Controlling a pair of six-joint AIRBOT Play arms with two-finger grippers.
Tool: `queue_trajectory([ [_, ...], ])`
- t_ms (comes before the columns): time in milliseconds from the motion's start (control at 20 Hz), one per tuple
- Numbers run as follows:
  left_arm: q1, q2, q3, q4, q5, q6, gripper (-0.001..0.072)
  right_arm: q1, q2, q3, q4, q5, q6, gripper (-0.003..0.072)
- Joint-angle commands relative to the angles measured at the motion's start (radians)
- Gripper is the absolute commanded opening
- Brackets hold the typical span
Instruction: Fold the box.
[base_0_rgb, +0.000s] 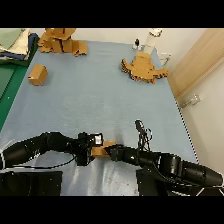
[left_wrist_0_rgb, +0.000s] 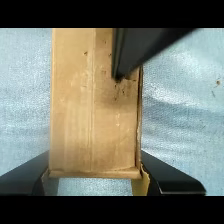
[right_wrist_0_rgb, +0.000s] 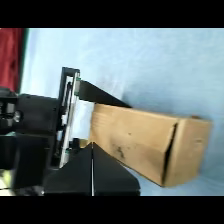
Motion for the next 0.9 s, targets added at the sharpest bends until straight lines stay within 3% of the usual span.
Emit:
queue_trajectory([
  [0, -0.001, 0.001, 0.000, 0.000, 0.001, 0.000, 0.0363, -0.012, 0.080, 0.066, -0.182, -0.457, -0.032, 0.0004],
  [200, -0.001, 0.001, 0.000, 0.000, 0.001, 0.000, 0.0363, -0.012, 0.076, 0.113, -0.217, -0.804, -0.154, 0.0004],
  [450, -0.001, 0.001, 0.000, 0.000, 0.001, 0.000, 0.0363, -0.014, 0.048, 0.175, -0.275, -0.845, -0.189, 0.0004],
  [850, -0.001, 0.001, 0.000, -0.002, 0.027, 0.000, 0.0363, -0.097, -0.150, 0.295, -0.270, -0.858, -0.146, 0.0004],
])
